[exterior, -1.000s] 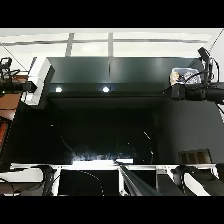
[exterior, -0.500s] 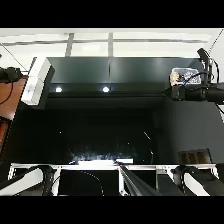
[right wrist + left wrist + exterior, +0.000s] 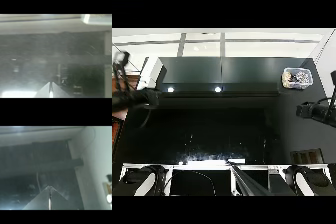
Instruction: Fold the box and place the chain.
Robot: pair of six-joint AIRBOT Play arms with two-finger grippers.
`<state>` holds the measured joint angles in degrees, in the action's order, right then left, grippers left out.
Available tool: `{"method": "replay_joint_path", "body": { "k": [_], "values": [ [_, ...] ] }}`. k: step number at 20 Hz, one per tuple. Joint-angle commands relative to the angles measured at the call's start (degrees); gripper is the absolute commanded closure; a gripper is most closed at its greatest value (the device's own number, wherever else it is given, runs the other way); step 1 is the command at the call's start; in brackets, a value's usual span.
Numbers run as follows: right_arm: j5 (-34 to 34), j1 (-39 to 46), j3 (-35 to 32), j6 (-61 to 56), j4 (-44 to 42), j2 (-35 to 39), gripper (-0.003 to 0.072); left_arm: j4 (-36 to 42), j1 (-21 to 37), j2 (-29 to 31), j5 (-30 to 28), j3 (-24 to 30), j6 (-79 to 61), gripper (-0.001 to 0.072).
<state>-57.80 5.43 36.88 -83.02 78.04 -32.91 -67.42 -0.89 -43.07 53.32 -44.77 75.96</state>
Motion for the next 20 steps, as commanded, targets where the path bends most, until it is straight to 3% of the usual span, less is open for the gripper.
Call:
{"method": "replay_joint_path", "body": {
  "k": [1,20],
  "values": [
    [3.0,0.0,-4.5,-2.3,3.4,2.4,0.0648,-4.2,-6.1,4.5,-2.7,7.1,6.8,0.0682],
    [3.0,0.0,-4.5,-2.3,2.4,2.4,0.0648,-4.1,-6.6,4.4,-2.2,7.5,6.8,0.0681]
  ]
}}
